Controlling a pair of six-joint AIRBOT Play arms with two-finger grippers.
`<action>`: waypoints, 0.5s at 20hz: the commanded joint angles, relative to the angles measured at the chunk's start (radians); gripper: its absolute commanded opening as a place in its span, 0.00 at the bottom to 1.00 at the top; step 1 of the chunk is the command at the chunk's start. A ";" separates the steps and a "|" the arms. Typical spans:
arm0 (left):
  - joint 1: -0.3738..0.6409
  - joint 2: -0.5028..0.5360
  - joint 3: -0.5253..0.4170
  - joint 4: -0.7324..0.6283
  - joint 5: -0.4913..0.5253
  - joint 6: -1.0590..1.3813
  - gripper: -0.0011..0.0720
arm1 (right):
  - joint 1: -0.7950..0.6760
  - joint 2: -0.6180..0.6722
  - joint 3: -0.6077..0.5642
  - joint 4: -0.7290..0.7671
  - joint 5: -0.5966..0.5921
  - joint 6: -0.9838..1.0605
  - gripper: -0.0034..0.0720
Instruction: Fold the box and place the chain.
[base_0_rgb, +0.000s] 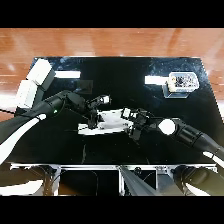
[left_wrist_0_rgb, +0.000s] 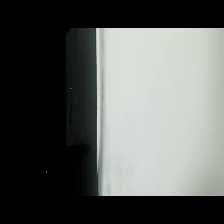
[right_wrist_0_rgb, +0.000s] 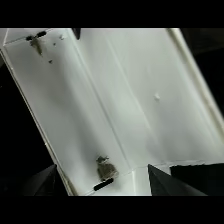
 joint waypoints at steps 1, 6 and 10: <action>0.000 0.000 0.001 0.000 0.000 0.000 0.03 | -0.001 0.011 0.001 -0.016 -0.055 -0.009 1.00; 0.000 0.000 0.001 0.000 0.000 0.000 0.03 | 0.000 0.013 0.001 0.008 0.009 0.016 1.00; 0.000 0.000 0.001 0.000 0.002 0.000 0.03 | -0.011 0.018 0.002 -0.026 0.020 0.017 1.00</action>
